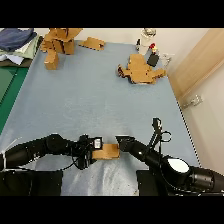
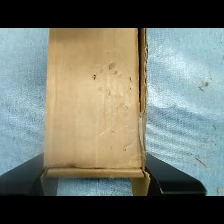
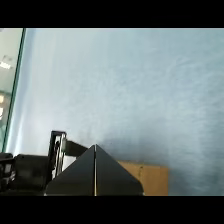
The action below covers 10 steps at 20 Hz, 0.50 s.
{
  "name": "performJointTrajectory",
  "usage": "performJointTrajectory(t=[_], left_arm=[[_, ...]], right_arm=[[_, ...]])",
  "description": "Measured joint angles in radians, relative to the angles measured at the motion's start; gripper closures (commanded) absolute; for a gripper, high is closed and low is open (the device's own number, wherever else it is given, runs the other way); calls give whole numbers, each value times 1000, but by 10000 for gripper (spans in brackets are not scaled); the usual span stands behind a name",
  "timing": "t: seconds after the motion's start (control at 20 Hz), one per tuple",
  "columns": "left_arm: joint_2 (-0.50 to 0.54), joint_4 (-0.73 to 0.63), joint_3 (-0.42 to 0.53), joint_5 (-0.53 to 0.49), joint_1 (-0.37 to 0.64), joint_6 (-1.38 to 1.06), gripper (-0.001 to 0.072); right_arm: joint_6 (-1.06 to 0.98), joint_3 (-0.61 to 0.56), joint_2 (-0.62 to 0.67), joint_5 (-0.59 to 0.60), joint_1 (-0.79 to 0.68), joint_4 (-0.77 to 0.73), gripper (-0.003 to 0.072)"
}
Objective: Fold the box.
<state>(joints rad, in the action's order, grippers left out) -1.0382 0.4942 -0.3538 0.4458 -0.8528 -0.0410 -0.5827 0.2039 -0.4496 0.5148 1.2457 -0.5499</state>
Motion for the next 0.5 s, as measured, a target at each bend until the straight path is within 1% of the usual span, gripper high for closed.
performJointTrajectory(t=[0.5], left_arm=[[0,-1,-2,0,0,6,187]], right_arm=[[6,10,1,137,0,-48,684]])
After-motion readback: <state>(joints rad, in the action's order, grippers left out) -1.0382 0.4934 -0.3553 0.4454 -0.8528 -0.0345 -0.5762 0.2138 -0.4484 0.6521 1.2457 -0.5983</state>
